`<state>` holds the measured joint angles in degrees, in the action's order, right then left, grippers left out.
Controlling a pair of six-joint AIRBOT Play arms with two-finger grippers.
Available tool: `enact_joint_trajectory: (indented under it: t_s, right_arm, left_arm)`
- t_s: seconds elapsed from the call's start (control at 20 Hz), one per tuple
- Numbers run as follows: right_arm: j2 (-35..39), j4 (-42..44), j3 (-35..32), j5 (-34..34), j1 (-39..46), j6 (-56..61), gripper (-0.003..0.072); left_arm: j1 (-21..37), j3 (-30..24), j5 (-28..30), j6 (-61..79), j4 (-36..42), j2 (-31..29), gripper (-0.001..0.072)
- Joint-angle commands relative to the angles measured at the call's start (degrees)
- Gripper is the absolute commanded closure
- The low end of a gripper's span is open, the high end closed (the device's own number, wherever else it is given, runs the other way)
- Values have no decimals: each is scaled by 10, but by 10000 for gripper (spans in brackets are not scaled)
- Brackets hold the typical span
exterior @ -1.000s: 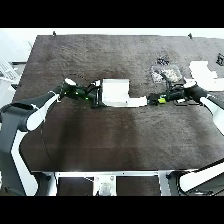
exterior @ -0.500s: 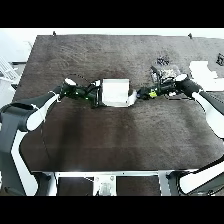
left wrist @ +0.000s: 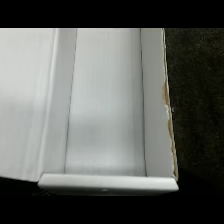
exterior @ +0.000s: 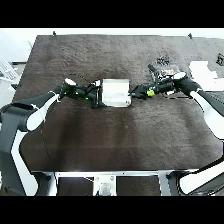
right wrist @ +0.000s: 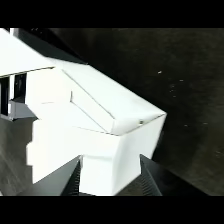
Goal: Fold the box and place the chain.
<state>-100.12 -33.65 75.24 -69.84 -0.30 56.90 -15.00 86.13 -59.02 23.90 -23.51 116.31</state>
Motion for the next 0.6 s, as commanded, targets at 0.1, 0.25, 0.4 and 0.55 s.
enact_joint_trajectory:
  t_s: [0.1, 0.25, 0.4, 0.55]
  right_arm:
    - [0, 0, 1, -1, -14, -1, 256]
    - [0, -1, 10, -1, -14, -1, 256]
    - [0, -28, 31, -1, -20, 33, 256]
    - [0, -107, 54, -1, -45, 92, 257]
  left_arm:
    - [0, 0, 0, 0, 0, 0, 470]
    - [0, 0, 0, 0, 0, 0, 470]
    - [0, 0, 0, 0, 0, 0, 470]
    - [0, 0, 0, 0, 0, 0, 470]
